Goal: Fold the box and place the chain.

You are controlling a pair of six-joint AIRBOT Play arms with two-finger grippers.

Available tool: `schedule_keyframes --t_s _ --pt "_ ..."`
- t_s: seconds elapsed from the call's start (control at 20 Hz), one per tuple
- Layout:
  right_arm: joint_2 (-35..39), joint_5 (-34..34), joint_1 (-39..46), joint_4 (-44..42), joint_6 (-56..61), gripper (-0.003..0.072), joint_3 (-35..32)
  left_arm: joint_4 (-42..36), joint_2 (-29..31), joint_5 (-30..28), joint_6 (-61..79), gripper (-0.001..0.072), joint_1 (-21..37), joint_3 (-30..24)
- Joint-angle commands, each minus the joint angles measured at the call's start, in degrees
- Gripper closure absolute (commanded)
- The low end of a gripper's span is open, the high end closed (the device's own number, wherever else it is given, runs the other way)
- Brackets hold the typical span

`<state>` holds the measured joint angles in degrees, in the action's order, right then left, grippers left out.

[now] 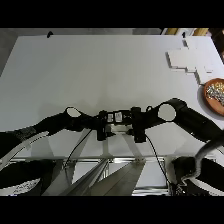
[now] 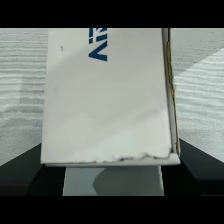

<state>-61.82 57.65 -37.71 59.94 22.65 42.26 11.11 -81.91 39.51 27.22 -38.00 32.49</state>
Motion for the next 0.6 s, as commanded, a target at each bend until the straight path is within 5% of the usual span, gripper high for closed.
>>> schedule_keyframes --t_s 0.0,0.15,0.55 --pt "0.4 2.4 0.0 -0.4 0.0 0.0473 0.0 -0.1 0.0 -0.3 -0.2 0.0456 0.0 0.0" --pt "0.4 0.7 0.0 -0.3 0.0 0.0636 0.0 -0.1 0.0 -0.3 -0.2 0.0456 0.0 0.0" --pt "0.4 -4.3 0.0 -0.2 1.6 0.0666 0.0 -0.1 0.0 -0.3 -0.2 0.0456 0.0 0.0"
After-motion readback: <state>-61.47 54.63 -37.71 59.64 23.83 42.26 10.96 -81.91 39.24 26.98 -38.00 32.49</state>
